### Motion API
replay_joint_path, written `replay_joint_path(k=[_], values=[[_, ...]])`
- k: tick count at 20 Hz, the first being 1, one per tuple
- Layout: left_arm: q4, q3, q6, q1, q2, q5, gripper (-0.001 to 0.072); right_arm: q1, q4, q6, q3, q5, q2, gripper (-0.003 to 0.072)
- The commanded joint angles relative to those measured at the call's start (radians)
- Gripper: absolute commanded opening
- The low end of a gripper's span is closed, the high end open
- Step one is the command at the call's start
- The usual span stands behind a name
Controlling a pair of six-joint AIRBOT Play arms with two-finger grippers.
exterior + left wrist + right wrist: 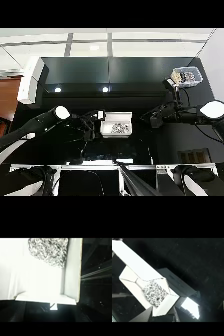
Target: Fold the box and place the chain.
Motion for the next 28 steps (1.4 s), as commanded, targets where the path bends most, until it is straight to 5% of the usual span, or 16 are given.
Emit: replay_joint_path(k=[1, 13, 28], values=[[-0.047, 0.007, 0.042, 0.000, -0.016, 0.035, 0.0714, 0.000, 0.001, 0.000, -0.001, 0.000, 0.001, 0.0324], [-0.068, 0.018, 0.170, 0.000, -0.029, 0.087, 0.0711, 0.001, 0.005, 0.000, -0.001, -0.001, 0.001, 0.0324], [-0.154, 0.026, 0.312, -0.056, -0.033, 0.035, 0.0704, 0.001, 0.026, 0.000, -0.001, -0.008, 0.000, 0.0324]])
